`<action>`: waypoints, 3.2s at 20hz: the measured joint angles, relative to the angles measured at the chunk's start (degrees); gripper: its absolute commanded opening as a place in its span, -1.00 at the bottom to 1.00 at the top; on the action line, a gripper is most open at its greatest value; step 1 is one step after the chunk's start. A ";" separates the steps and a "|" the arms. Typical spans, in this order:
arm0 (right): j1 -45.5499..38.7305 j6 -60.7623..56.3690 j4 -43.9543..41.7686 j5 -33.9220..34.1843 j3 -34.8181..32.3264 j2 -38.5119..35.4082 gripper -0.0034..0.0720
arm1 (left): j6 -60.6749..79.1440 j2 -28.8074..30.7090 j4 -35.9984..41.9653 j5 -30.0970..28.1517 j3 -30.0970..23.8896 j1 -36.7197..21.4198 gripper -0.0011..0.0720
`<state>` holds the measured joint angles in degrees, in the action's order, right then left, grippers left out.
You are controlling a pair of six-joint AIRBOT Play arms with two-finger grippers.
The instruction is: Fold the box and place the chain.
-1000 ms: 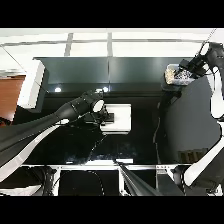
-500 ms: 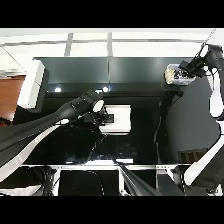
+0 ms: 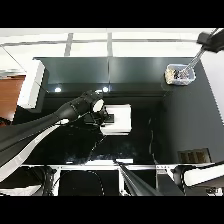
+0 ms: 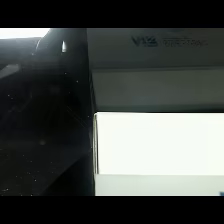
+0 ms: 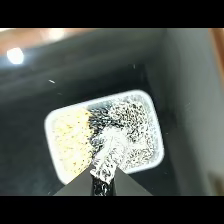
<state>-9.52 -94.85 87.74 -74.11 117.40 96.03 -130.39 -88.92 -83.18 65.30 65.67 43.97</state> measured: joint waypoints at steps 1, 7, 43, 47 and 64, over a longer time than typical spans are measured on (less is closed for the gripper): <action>0.44 1.09 -0.74 -0.28 -0.02 -2.80 -0.88 | 0.00 0.00 0.04 -0.02 0.00 0.00 -0.90; 2.99 8.37 -13.99 -1.36 -1.18 -18.40 -0.88 | 0.11 0.00 0.00 -0.24 0.00 0.00 -0.90; 38.42 12.50 -35.98 15.37 -57.07 -38.10 -0.86 | 0.09 0.00 -0.52 -0.72 0.00 0.00 -0.90; 40.41 11.89 -36.30 23.78 -64.98 -37.79 -0.10 | 0.11 0.00 -0.50 -0.72 0.00 0.00 -0.90; 28.63 11.30 -20.65 20.63 -68.98 -41.09 -0.10 | 9.07 6.40 -3.26 5.25 3.19 1.03 0.76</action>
<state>19.11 -83.55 67.09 -53.47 48.42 54.94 -121.32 -82.52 -86.43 70.54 68.86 44.99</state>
